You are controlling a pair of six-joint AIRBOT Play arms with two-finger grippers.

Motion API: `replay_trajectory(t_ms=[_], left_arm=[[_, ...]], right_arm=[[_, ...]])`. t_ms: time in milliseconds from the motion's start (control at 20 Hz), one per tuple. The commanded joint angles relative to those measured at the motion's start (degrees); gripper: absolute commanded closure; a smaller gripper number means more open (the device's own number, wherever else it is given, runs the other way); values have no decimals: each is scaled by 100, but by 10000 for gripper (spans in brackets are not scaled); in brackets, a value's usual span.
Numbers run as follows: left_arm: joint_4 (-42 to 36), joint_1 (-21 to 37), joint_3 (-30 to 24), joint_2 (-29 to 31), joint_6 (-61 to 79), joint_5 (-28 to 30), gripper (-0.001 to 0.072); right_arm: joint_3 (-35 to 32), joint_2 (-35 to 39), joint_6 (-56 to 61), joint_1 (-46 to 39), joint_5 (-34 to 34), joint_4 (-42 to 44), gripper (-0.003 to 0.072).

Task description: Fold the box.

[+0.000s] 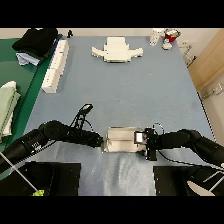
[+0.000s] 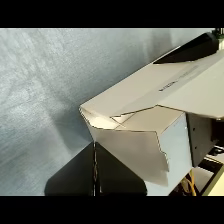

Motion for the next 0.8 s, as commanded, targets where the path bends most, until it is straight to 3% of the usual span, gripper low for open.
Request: replay_trajectory(t_ms=[0,50,550,750], left_arm=[[-118,-4,31,-2,-15,-92,432],[-131,-4,31,-2,-24,-92,186],[-256,-24,31,-15,4,68,172],[-166,-391,142,-221,-389,92,176]], right_arm=[[4,-4,2,2,2,2,163],[4,-4,2,2,2,2,163],[4,-4,2,2,2,2,163],[4,-4,0,2,2,2,163]])
